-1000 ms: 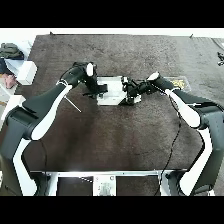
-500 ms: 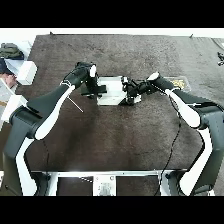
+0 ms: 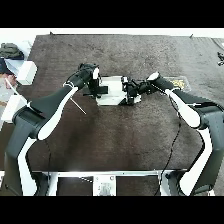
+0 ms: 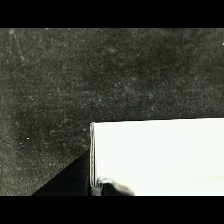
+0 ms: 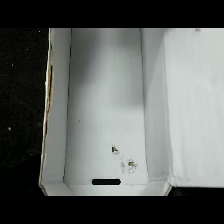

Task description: Fold the box and place the chain.

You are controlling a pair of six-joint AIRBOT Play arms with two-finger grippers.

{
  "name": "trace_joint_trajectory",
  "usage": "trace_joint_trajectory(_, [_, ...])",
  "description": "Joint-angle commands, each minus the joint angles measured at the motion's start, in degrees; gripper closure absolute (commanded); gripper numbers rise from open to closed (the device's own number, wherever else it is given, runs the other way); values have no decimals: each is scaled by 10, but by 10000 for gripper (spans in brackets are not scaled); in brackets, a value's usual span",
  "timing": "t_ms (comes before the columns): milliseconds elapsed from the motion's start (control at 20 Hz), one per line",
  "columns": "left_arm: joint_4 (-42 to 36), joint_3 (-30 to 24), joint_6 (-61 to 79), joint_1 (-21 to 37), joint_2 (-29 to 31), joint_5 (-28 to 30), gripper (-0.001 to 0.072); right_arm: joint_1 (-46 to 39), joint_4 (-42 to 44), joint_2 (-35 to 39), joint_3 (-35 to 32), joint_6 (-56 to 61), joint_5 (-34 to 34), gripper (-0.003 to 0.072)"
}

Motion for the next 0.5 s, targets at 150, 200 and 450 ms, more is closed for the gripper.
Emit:
trace_joint_trajectory(150, [10, 3, 2, -1, -1, 0, 696, 0, 0, 0, 0, -1, 0, 473])
trace_joint_trajectory(200, [7, 5, 3, -1, -1, 2, 569, 0, 0, 0, 0, -1, 0, 473])
trace_joint_trajectory(450, [-9, 60, 148, -1, 0, -45, 285, 0, 0, 0, 0, -1, 0, 473])
